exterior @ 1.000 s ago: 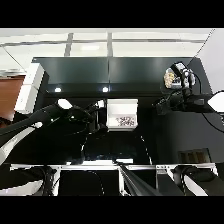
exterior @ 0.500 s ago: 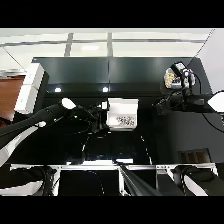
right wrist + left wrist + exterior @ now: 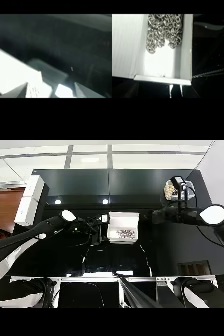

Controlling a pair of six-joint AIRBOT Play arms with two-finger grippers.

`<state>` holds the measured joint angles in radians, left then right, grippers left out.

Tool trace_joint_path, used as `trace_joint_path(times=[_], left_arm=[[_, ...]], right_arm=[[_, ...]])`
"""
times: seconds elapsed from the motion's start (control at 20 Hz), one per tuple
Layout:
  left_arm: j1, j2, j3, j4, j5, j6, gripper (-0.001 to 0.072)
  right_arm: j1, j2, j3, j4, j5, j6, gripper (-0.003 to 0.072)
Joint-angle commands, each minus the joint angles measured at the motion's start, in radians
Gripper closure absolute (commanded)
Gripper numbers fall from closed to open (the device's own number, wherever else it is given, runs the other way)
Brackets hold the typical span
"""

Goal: Fold the box and place the chain.

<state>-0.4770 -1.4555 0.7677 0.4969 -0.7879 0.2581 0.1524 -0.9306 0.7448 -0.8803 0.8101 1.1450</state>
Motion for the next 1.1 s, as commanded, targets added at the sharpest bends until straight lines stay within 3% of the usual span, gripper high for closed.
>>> trace_joint_path(times=[0.0, 0.2, 0.4, 0.5, 0.65, 0.85, 1.05], left_arm=[[-0.001, -0.001, 0.001, 0.0, -0.001, 0.0, 0.0247], [-0.001, -0.001, 0.001, 0.0, -0.001, 0.0, 0.0247], [0.0, -0.001, 0.002, 0.001, 0.008, 0.0, 0.0248], [0.0, -0.001, 0.002, 0.0, 0.007, 0.0, 0.0248], [0.0, -0.001, 0.002, 0.0, 0.006, 0.0, 0.0247], [-0.001, -0.001, 0.002, 0.0, 0.006, 0.0, 0.0247], [-0.001, -0.001, 0.002, 0.0, 0.006, 0.0, 0.0247]], right_arm=[[0.0, -0.107, 0.033, 0.167, -0.178, 0.052, 0.0006], [0.03, -0.342, 0.171, 0.248, -0.122, 0.012, 0.0007], [0.046, -0.385, 0.177, 0.201, 0.22, -0.41, 0.0008], [0.045, -0.361, 0.177, 0.172, 0.314, -0.583, 0.0008], [0.046, -0.304, 0.177, 0.139, 0.315, -0.771, 0.0008], [0.087, -0.294, 0.177, 0.095, 0.373, -0.799, 0.0007], [0.163, -0.294, 0.176, 0.009, 0.357, -0.798, 0.0008]])
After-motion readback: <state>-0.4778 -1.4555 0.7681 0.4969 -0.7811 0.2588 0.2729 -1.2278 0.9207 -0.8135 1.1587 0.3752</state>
